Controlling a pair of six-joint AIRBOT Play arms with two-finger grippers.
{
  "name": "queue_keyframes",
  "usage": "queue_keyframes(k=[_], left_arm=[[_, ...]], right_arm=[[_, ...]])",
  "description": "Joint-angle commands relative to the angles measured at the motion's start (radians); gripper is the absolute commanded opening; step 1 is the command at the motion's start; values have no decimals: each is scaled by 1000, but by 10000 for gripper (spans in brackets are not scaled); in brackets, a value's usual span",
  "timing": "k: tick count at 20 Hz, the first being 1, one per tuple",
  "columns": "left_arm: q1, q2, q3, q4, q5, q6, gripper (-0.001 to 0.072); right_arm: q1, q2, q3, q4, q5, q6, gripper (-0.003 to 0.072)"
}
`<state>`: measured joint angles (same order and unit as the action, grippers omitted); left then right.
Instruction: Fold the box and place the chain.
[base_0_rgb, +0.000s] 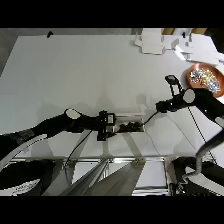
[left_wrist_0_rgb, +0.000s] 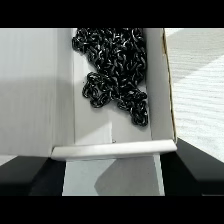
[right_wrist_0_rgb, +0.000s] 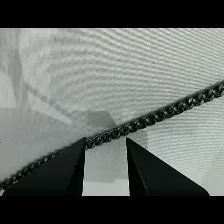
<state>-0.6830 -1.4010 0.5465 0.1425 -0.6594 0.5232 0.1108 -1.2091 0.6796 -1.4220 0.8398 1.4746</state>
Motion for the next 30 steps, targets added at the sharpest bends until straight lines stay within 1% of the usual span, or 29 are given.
queue_keyframes(k=[1, 2, 3, 5, 6, 7, 10, 16, 20, 22, 24, 27, 30], left_arm=[[0, 0, 0, 0, 0, 0, 134], [0, 0, 0, 0, 0, 0, 134], [0, 0, 0, 0, 0, 0, 134], [0, 0, 0, 0, 0, 0, 134], [0, 0, 0, 0, 0, 0, 134], [0, 0, 0, 0, 0, 0, 134], [0, 0, 0, 0, 0, 0, 134], [0, 0, 0, 0, -4, 0, 134], [0, 0, 0, 0, -4, 0, 134], [0, 0, 0, 0, -3, 0, 134], [0, 0, 0, 0, -6, 0, 134], [0, 0, 0, 0, -8, 0, 134], [0, 0, 0, 0, -8, 0, 134]], right_arm=[[-1, -39, -1, 2, -3, 18, 277], [-1, -53, 0, 5, -3, 18, 270], [-1, -61, 0, 6, -3, 18, 240], [-1, -62, 0, 8, 0, 18, 112], [0, -59, 0, 8, 11, 18, 27], [4, -49, 0, 8, 22, 17, 17], [37, 38, 0, 3, 57, 10, 17], [169, 337, 0, 5, 239, 10, 17], [255, 528, 0, 62, 323, 10, 17], [274, 601, 0, 148, 339, 9, 17], [275, 650, 0, 270, 337, -24, 17], [275, 671, 0, 466, 327, -101, 17], [275, 671, 0, 642, 274, -207, 17]])
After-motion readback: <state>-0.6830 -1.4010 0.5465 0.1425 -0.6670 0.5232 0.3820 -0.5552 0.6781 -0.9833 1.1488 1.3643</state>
